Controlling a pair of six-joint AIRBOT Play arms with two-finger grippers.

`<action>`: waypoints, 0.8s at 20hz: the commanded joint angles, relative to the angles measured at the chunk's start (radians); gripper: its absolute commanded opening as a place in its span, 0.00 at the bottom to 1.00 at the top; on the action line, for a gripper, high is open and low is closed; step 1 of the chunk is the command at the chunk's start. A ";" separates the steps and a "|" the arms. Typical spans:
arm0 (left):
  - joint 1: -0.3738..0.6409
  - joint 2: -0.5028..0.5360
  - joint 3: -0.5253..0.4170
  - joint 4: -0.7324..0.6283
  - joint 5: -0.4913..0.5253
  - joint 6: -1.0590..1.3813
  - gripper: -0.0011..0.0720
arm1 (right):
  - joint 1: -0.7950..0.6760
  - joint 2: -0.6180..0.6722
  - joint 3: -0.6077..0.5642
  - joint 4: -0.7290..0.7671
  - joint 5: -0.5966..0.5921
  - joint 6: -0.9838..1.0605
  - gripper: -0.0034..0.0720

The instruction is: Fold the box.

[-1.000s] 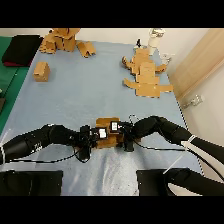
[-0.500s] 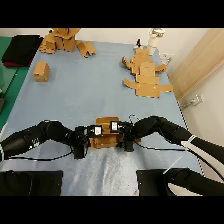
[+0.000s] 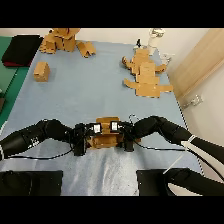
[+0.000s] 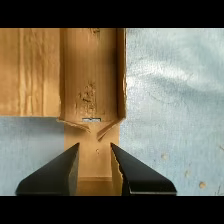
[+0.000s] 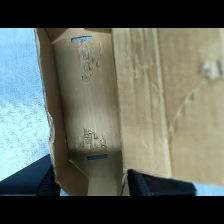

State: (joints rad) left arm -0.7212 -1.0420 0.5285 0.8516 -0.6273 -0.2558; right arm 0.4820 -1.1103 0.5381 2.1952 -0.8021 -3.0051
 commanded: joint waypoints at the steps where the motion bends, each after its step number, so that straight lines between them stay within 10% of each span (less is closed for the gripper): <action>1: -0.002 -0.009 0.000 -0.082 0.038 0.053 0.40 | 0.000 0.000 0.001 0.000 0.000 0.000 0.72; 12: -0.015 -0.048 0.000 -0.188 0.089 0.161 0.40 | 0.000 0.000 0.001 0.000 0.000 0.001 0.72; 14: -0.015 -0.057 0.000 -0.206 0.085 0.174 0.07 | 0.000 0.000 0.001 0.000 0.000 0.000 0.72; 16: -0.027 -0.058 0.000 -0.215 0.095 0.187 0.06 | 0.000 0.000 0.001 0.000 0.000 0.000 0.72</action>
State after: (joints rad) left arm -0.7391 -1.0954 0.5285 0.6563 -0.5472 -0.0959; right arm 0.4820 -1.1103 0.5381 2.1944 -0.8036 -3.0051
